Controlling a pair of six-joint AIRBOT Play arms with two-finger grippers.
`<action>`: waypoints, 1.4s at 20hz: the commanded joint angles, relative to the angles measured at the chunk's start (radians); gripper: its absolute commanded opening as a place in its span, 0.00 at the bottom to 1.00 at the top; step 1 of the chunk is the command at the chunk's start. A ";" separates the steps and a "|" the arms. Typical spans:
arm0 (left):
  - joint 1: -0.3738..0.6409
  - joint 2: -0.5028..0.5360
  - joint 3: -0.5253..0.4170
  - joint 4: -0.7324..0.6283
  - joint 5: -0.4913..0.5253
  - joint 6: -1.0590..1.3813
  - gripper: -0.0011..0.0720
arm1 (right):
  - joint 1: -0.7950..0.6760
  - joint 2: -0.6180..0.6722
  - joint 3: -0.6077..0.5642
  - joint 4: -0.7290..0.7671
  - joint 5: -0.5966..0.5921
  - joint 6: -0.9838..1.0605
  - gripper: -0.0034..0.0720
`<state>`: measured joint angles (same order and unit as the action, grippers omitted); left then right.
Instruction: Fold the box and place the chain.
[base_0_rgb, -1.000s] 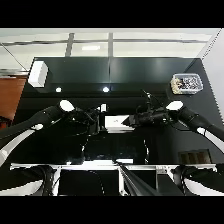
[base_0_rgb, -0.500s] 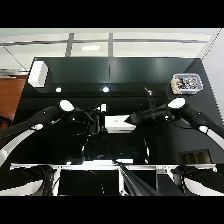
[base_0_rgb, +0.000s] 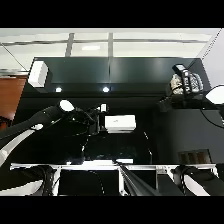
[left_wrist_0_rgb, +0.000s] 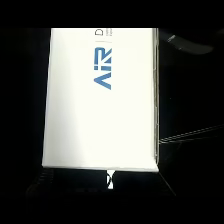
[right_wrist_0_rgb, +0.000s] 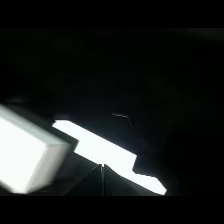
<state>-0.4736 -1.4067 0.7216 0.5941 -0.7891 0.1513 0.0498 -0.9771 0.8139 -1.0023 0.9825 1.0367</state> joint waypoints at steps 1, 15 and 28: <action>0.000 0.000 0.000 0.000 0.000 0.000 0.52 | -0.030 0.032 -0.012 -0.180 -0.021 0.087 0.06; -0.004 0.159 0.003 0.150 -0.034 -0.132 0.99 | -0.031 0.032 -0.026 -0.185 -0.023 0.142 0.06; -0.173 -0.006 0.253 0.063 0.014 -0.488 0.98 | -0.031 0.032 -0.026 -0.177 -0.028 0.165 0.06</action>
